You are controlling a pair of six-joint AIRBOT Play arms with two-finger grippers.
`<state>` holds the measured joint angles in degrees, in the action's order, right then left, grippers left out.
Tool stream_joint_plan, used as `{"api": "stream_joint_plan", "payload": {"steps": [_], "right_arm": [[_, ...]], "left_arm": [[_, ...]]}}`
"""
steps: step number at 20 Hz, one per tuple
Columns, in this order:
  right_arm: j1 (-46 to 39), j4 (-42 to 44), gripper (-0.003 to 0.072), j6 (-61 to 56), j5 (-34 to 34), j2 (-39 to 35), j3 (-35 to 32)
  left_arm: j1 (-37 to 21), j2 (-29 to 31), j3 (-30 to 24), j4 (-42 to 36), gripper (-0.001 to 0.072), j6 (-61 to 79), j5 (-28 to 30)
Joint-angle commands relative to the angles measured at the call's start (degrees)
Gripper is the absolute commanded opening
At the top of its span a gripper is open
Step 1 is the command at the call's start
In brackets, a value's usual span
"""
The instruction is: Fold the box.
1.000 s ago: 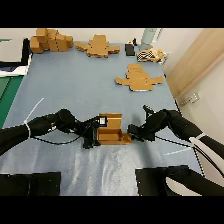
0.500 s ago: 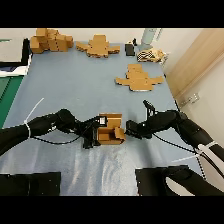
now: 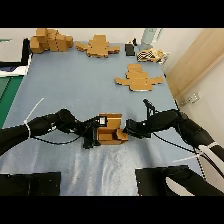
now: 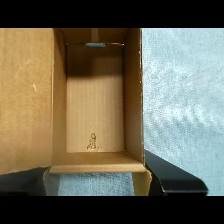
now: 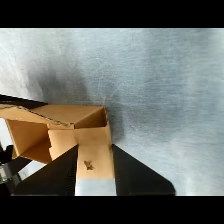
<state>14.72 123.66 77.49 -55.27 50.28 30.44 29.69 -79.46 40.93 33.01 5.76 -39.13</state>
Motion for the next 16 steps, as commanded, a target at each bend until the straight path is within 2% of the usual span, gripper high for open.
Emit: {"api": "stream_joint_plan", "payload": {"steps": [1, 2, 8, 16], "right_arm": [[0.11, 3.21, 0.0427, 1.9, 0.5, 1.7, 0.07], [0.52, 3.02, 0.0452, 1.95, 0.28, 2.51, 0.07], [5.38, 1.6, 0.0453, 1.44, 0.31, 4.17, 1.81], [15.21, -16.68, 0.0452, -17.64, -3.45, 7.98, 9.2]], "left_arm": [[-0.02, 0.04, -0.02, 0.0, 0.0507, 0.0, 0.02], [-0.04, 0.04, -0.02, 0.0, 0.0507, -0.02, 0.02], [-0.02, 0.04, -0.02, -0.02, 0.0507, -0.02, 0.0], [-0.02, 0.04, -0.02, 0.0, 0.0507, 0.0, 0.02]]}}
